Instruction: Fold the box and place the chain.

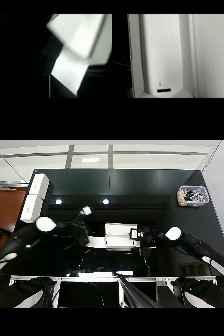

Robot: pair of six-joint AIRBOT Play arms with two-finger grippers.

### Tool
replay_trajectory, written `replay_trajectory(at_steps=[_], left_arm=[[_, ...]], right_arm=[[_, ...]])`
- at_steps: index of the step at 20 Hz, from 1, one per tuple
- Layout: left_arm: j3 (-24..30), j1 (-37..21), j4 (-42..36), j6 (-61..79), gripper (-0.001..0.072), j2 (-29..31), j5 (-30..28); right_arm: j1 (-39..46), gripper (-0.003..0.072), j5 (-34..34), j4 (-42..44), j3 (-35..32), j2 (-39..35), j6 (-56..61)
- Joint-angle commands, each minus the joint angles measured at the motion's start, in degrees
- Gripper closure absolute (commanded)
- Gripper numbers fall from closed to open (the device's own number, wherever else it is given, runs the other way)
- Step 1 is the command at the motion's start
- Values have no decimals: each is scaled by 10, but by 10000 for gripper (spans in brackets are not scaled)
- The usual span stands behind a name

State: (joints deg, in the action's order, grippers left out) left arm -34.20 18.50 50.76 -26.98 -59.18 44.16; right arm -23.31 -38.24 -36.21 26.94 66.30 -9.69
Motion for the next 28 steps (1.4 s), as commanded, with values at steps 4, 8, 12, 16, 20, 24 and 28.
replay_trajectory(at_steps=[4,8,12,16,20,24,28], left_arm=[[20,-200,140,-599,680,26,131],[54,-241,-96,-452,681,-85,210],[54,-144,-151,-396,681,-159,176],[54,-67,-230,-292,680,-184,169],[37,-61,-233,-256,678,-184,170],[4,-75,-229,-252,405,-184,177],[-32,-70,-230,-252,46,-184,216]], right_arm=[[0,495,-1,0,0,0,0],[0,495,-1,0,0,0,0],[0,495,-1,0,0,0,0],[0,495,-1,0,0,0,0],[0,495,-1,0,0,0,0],[0,495,-1,0,0,0,0],[0,495,-1,0,0,0,0]])
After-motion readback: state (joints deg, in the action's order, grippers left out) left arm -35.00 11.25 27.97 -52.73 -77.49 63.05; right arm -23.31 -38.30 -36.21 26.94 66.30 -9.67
